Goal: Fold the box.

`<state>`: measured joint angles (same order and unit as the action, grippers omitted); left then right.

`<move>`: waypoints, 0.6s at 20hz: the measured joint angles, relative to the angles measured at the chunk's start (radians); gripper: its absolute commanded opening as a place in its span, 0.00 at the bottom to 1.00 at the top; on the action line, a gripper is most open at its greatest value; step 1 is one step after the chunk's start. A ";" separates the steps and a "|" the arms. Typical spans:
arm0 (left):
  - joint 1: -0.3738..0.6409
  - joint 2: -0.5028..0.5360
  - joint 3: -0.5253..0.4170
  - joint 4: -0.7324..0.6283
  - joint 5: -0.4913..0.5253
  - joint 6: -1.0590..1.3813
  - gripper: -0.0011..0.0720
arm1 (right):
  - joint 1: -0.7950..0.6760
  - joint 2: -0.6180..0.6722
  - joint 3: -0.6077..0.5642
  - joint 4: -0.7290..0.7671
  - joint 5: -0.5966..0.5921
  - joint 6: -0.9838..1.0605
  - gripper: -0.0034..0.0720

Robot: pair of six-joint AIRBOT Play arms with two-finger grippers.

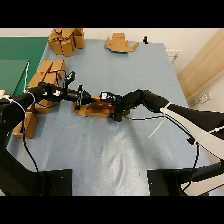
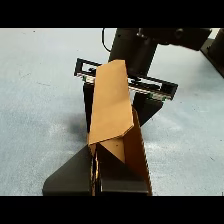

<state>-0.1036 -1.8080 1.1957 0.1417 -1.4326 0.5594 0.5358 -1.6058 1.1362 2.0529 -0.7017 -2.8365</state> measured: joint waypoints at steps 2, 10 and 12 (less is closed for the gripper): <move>0.000 0.000 0.000 0.000 -0.002 0.000 0.03 | 0.000 -0.003 0.000 0.000 -0.002 0.000 0.73; 0.007 0.001 0.000 -0.023 -0.014 -0.010 0.92 | 0.000 -0.007 0.002 -0.004 -0.006 0.002 0.73; 0.025 0.001 0.007 -0.043 -0.018 -0.040 0.64 | 0.000 -0.007 0.002 -0.005 -0.006 0.002 0.73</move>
<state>-0.0784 -1.8072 1.2030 0.0986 -1.4506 0.5190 0.5358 -1.6127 1.1378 2.0480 -0.7074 -2.8349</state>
